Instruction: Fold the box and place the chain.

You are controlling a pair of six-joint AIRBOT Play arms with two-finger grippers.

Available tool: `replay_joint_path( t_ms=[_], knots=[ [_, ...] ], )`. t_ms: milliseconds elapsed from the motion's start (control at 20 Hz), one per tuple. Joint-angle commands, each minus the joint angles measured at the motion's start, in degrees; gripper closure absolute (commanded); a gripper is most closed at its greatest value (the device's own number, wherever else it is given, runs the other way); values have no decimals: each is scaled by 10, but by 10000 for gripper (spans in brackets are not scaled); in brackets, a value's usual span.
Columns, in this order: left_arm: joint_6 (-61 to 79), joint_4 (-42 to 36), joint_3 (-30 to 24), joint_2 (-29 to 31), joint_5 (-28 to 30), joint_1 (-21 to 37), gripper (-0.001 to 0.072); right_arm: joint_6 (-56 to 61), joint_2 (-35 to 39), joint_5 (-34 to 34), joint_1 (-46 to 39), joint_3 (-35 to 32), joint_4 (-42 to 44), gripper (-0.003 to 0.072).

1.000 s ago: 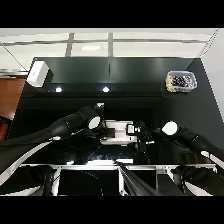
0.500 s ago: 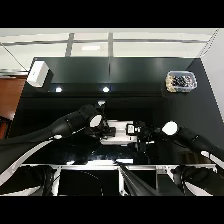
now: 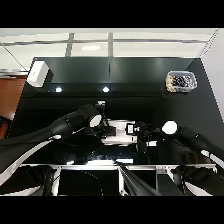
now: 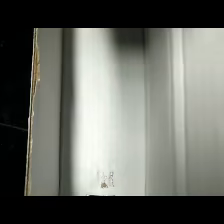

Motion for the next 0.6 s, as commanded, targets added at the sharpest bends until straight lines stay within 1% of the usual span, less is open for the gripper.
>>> replay_joint_path(
  t_ms=[0,100,300,550],
  knots=[
    [-5,48,0,7,-18,1,683,51,17,59,0,25,-76,73],
    [-9,62,0,6,-21,1,683,54,36,65,-2,27,-99,73],
    [-20,79,0,0,-30,1,683,53,45,64,-5,27,-99,73],
    [-33,78,0,-4,-15,0,682,51,44,51,-5,27,-76,74]
  ],
)
